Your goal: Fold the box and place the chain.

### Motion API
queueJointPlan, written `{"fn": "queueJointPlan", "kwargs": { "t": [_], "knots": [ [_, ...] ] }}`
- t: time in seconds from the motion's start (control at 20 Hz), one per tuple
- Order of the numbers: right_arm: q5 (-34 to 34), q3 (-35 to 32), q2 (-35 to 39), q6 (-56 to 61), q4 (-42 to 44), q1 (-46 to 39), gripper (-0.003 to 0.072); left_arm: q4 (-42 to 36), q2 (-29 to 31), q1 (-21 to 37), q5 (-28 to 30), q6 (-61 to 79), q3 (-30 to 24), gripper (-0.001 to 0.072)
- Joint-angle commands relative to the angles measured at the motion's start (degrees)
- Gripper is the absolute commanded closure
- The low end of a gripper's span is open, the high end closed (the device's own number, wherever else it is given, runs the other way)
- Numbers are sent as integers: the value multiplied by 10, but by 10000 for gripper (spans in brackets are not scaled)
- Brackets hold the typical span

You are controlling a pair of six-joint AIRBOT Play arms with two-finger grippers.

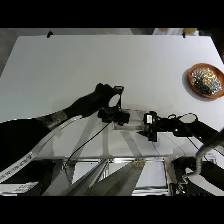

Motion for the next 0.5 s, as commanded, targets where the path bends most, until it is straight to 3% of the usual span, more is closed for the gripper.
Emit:
{"fn": "queueJointPlan", "kwargs": {
  "t": [0.0, 0.25, 0.35, 0.45],
  "knots": [
    [2, 0, 0, 1, 0, 0, 368, -43, 48, 32, -33, 126, 0, 251],
    [1, 0, 0, 1, 0, 0, 368, -7, 140, 88, -123, 274, 0, 250],
    [1, 0, 0, 1, 0, 0, 368, 11, 175, 117, -122, 363, -7, 250],
    [1, 0, 0, 1, 0, 0, 368, -25, 211, 151, -83, 499, -49, 242]
  ]
}}
